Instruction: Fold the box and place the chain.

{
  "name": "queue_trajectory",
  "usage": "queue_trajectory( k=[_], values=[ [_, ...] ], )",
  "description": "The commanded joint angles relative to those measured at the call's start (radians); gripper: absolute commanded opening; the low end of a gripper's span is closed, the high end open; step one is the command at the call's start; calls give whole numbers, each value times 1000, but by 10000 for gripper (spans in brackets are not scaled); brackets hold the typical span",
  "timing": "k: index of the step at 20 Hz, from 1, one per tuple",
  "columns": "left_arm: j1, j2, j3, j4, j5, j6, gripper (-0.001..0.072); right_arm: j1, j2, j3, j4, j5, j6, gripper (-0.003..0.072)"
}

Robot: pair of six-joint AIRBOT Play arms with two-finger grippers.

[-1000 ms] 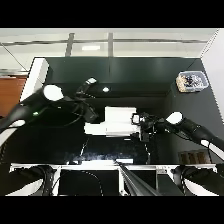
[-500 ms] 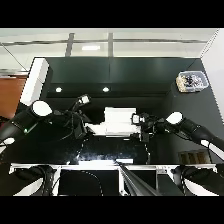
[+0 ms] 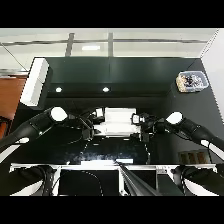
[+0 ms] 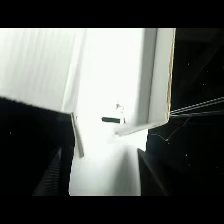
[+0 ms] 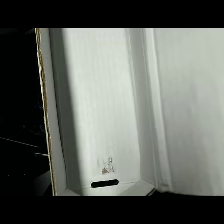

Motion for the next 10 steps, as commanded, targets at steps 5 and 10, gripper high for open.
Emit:
queue_trajectory(
  k=[5,10],
  values=[
    [-32,-31,21,-23,-32,10,244,0,0,0,0,0,0,487],
    [-32,-48,21,-167,26,16,218,0,0,0,0,0,0,487]
  ],
)
